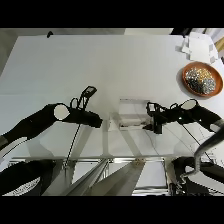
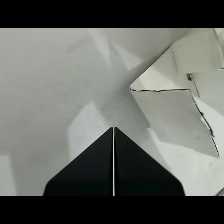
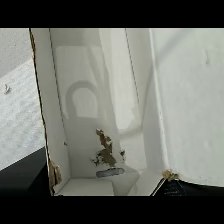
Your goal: Fold the box and place the chain.
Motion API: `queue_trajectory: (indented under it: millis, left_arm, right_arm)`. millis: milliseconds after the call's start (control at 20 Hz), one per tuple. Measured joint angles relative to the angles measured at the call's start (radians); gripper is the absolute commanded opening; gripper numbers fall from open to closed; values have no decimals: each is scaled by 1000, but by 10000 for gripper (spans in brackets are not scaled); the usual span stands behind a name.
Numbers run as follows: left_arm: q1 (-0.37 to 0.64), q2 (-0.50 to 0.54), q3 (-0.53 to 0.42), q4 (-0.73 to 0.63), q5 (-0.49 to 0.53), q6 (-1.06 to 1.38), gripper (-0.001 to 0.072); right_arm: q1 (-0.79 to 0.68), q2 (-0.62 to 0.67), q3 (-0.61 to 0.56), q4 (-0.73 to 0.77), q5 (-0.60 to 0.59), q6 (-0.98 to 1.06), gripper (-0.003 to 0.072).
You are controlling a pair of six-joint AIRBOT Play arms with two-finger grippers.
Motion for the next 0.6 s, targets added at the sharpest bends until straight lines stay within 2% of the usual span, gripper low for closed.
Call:
queue_trajectory:
  millis: [300,600]
  left_arm:
    - [-16,-90,-27,-134,63,-25,5]
    - [-75,-119,-28,-208,121,-15,5]
  right_arm:
    - [0,0,0,0,0,0,374]
    - [0,0,0,0,0,0,374]
